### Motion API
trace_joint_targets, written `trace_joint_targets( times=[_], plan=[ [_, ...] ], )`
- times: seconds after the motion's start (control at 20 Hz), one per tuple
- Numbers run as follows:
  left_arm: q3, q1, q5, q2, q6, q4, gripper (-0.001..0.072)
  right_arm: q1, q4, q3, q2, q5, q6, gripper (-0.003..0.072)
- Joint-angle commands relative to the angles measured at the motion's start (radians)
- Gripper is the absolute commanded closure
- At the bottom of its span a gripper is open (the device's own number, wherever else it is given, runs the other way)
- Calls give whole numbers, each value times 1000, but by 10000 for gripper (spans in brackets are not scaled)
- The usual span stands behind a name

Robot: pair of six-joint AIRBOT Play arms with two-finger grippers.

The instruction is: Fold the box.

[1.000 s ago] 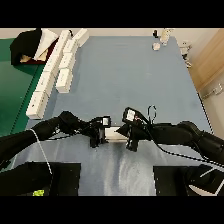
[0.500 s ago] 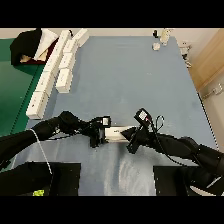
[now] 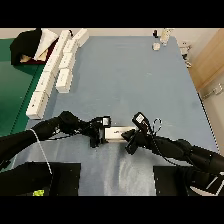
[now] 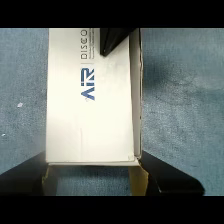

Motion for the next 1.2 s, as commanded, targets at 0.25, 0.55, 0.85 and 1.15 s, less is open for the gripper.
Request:
trace_joint_targets(
  times=[0.25, 0.55, 0.85, 1.15],
  plan=[
    [1, 0, 0, 0, 0, 0, 238, 3, -11, -5, -29, -8, 0, 685],
    [1, 0, 0, 0, 0, 0, 238, 3, -19, -5, -24, -7, 0, 684],
    [1, 0, 0, 0, 0, 0, 238, 2, -82, -2, 71, 75, 0, 683],
    [1, 0, 0, 0, 0, 0, 238, 1, -140, 26, 108, 95, 0, 683]
  ],
)
